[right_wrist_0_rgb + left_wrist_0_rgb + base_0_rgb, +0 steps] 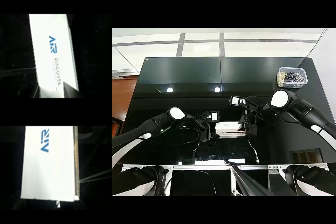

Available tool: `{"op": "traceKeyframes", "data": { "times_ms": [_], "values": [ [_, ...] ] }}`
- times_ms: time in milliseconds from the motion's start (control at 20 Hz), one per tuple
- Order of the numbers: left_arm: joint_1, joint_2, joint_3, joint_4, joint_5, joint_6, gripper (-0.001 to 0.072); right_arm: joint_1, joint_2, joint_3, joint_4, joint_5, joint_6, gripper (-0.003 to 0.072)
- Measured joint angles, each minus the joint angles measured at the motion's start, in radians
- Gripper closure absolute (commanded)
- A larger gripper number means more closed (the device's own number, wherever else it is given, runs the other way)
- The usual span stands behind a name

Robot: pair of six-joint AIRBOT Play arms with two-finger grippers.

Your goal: Fold the box and place the chain.

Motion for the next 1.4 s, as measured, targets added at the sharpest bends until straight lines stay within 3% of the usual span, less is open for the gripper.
{"op": "traceKeyframes", "data": {
  "times_ms": [200,300,950,1000,1050,1100,1250,1400],
  "values": [
    [0.0,0.0,0.0,0.0,0.0,0.0,0.0357,0.003,0.0,0.0,-0.007,0.003,0.0,0.038],
    [0.0,0.0,0.0,0.0,0.0,0.0,0.0357,0.004,0.0,0.0,-0.009,0.005,0.0,0.0315],
    [-0.001,0.0,0.0,0.0,0.002,-0.001,0.0357,0.0,0.014,0.016,-0.014,0.022,0.064,0.0318],
    [-0.001,0.0,0.0,0.0,0.002,-0.001,0.0357,-0.007,0.025,0.027,-0.013,0.043,0.112,0.0329],
    [-0.001,0.0,0.0,0.0,0.002,-0.001,0.0357,-0.016,0.038,0.034,-0.012,0.068,0.16,0.0526],
    [-0.001,0.0,0.0,-0.001,0.002,-0.001,0.0357,-0.028,0.051,0.039,-0.011,0.106,0.215,0.0672],
    [-0.001,0.0,0.0,-0.001,0.002,-0.001,0.0358,-0.082,0.074,0.008,0.011,0.195,0.384,0.0671],
    [-0.001,0.0,0.0,-0.001,0.002,-0.001,0.0357,-0.131,0.083,-0.098,0.24,0.186,0.439,0.0671]
  ]
}}
